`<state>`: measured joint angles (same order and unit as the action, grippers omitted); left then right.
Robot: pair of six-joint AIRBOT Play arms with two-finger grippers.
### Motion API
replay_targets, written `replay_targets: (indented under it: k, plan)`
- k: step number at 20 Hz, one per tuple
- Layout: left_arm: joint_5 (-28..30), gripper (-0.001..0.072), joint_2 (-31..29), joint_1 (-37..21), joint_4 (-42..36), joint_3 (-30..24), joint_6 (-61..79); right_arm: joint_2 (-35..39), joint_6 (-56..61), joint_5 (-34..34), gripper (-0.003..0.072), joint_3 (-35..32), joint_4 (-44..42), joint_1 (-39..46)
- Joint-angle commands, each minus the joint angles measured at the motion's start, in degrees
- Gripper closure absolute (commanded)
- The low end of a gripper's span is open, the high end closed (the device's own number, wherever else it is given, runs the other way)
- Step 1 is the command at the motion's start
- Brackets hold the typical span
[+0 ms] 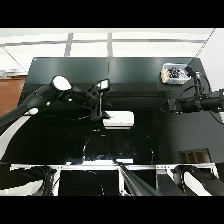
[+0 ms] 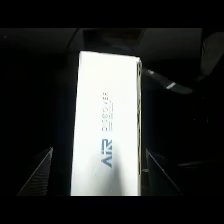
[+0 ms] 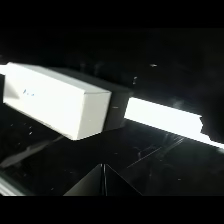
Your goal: Fold the box and place the chain.
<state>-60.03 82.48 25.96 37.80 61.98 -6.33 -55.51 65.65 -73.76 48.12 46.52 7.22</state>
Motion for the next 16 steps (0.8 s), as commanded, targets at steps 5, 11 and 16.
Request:
replay_targets:
  k: [5, 11, 16]
  plan:
    - [-0.22, 0.0, 11.02, 4.09, -0.76, 8.52, -6.16, 0.52, 0.33, 0.68, 0.0669, 0.07, 0.79, 1.11]
    - [-4.39, 0.0, 12.22, 4.94, 4.44, 8.55, -9.2, 0.52, 0.31, 0.72, 0.0668, 0.07, 1.14, 1.11]
    - [-5.25, 0.0, 12.22, 6.93, 5.86, 8.94, -10.05, 0.52, 0.35, 0.63, 0.0668, 0.07, 1.11, 1.11]
